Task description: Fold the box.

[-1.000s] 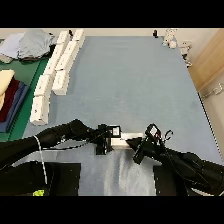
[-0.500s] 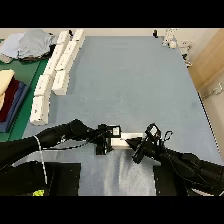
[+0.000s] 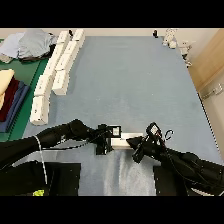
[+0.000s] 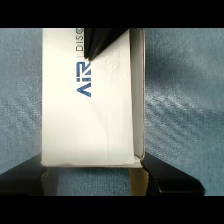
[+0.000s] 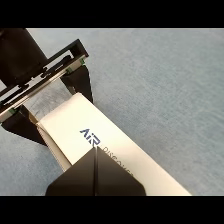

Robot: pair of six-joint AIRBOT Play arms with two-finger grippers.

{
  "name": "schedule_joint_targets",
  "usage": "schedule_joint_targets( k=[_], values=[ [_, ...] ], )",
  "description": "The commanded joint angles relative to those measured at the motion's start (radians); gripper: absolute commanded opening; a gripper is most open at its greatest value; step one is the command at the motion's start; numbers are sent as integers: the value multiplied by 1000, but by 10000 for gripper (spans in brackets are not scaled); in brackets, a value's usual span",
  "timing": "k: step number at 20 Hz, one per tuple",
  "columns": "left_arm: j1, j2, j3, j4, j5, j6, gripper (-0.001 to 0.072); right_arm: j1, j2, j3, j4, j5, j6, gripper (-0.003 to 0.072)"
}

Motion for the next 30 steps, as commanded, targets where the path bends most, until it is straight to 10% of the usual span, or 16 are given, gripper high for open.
schedule_joint_targets(
  k=[1,12,23,30],
  values=[
    [0,0,0,0,0,0,442,2,27,11,-8,14,-1,21],
    [0,0,0,0,0,0,442,-32,74,71,-63,-48,-29,20],
    [0,0,0,0,0,0,442,-675,-386,827,-804,-992,453,18],
    [0,0,0,0,0,0,442,-749,-630,996,-824,-1308,587,18]
  ],
)
